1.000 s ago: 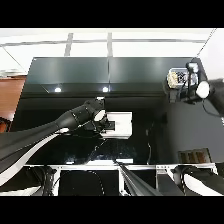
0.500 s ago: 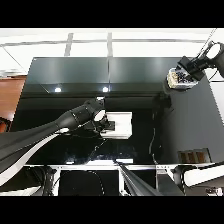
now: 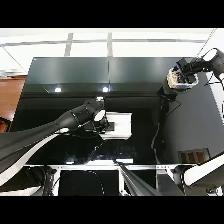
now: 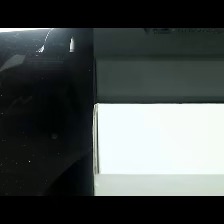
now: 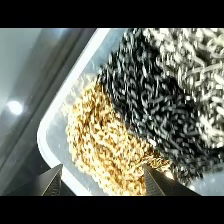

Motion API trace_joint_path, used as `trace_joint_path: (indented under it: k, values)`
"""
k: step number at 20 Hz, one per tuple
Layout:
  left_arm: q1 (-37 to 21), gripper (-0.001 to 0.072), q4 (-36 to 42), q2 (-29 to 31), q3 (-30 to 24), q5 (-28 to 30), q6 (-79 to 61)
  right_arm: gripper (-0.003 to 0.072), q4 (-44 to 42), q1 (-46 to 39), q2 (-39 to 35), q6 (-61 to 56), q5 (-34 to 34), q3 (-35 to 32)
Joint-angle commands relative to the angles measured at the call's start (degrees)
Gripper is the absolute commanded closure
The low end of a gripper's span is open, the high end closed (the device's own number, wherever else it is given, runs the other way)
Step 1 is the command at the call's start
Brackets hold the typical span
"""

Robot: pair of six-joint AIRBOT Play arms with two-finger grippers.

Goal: Fold the box and place the chain.

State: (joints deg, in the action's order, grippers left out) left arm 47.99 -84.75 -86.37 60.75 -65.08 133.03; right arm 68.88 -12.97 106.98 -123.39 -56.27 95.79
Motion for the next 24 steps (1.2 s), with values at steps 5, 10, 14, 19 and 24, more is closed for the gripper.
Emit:
trace_joint_path:
  k: [5,10,14,19,24]
  values:
    - [0.0,0.0681,0.0,0.0,0.0,-0.1,0.0,0.0121,-0.3,0.1,2.1,1.0,0.5,0.2]
    - [0.0,0.0681,0.0,0.0,0.0,-0.1,0.0,0.0122,-0.3,0.4,2.1,3.6,-1.0,0.2]
    - [0.0,0.0681,0.0,0.0,0.0,0.1,0.0,0.0387,-1.8,0.4,2.0,6.0,-3.6,0.3]
    - [0.0,0.0681,0.0,0.0,0.0,0.0,0.0,0.0647,-1.8,0.3,-0.5,12.6,-5.2,0.4]
    - [0.0,0.0681,0.0,0.0,0.0,0.0,0.0,0.0679,-1.8,-0.6,-10.8,24.7,-5.6,0.4]
